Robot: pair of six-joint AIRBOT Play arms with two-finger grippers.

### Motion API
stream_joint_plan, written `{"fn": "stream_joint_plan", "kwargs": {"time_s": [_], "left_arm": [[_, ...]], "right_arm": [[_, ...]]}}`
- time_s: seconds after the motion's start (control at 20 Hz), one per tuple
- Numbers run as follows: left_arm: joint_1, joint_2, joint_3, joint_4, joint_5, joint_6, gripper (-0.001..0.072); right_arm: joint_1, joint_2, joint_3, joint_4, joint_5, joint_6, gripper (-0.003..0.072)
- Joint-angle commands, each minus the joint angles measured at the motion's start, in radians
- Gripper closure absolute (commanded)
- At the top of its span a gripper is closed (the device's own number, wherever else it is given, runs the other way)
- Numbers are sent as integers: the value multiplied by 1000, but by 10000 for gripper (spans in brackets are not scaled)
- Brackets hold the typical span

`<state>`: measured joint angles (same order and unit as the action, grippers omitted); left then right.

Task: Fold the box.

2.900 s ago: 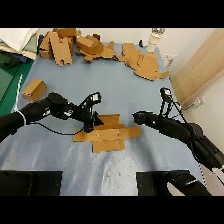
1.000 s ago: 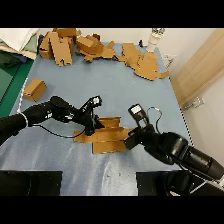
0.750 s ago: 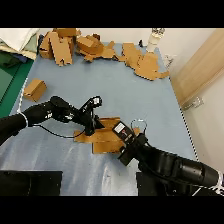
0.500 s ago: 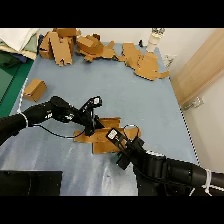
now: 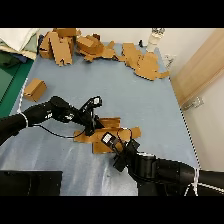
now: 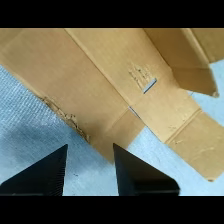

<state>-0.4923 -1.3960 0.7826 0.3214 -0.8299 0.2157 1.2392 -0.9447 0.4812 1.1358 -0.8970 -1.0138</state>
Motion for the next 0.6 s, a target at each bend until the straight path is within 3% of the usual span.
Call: {"fn": "stream_joint_plan", "kwargs": {"time_s": [0.0,0.2,0.55], "left_arm": [[0,0,0,0,0,0,694],[-1,0,0,0,0,0,695],[-1,0,0,0,-1,-2,695]], "right_arm": [[1,-16,0,-38,18,0,221],[0,-60,0,-137,33,0,221],[1,-70,26,-155,43,1,222]]}}
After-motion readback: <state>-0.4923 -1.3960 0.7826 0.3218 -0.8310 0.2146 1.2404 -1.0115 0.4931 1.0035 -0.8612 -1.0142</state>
